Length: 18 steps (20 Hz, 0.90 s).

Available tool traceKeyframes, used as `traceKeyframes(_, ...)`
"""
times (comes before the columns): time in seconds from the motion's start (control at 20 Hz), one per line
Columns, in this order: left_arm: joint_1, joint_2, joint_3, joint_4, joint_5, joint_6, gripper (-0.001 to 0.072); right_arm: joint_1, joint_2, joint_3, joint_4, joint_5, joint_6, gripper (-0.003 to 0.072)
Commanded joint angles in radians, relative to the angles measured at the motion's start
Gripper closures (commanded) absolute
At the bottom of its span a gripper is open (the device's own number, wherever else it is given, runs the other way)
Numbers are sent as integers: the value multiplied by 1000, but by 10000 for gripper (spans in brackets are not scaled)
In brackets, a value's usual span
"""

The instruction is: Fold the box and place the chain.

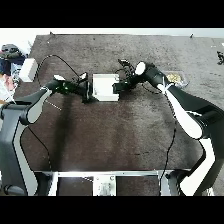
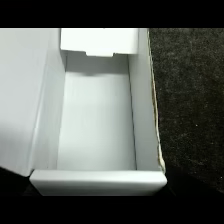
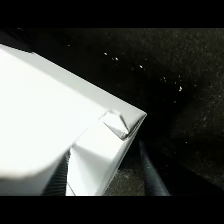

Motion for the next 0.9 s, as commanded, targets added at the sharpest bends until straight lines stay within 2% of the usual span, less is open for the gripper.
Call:
traceKeyframes(0.0,0,0,1,0,0,0,306,25,-29,36,-84,4,87,230)
traceKeyframes(0.2,0,0,1,0,0,0,306,68,-96,150,-256,76,210,230)
traceKeyframes(0.4,0,0,0,0,0,0,306,119,-99,172,-404,93,324,233)
traceKeyframes(0.45,0,0,0,0,0,0,306,124,-101,172,-422,94,349,343)
traceKeyframes(0.75,0,0,1,0,0,0,306,126,-125,172,-428,120,465,355)
traceKeyframes(0.8,0,0,0,0,0,0,306,128,-124,173,-447,116,483,379)
traceKeyframes(0.85,0,0,1,0,0,0,306,130,-124,174,-459,112,488,481)
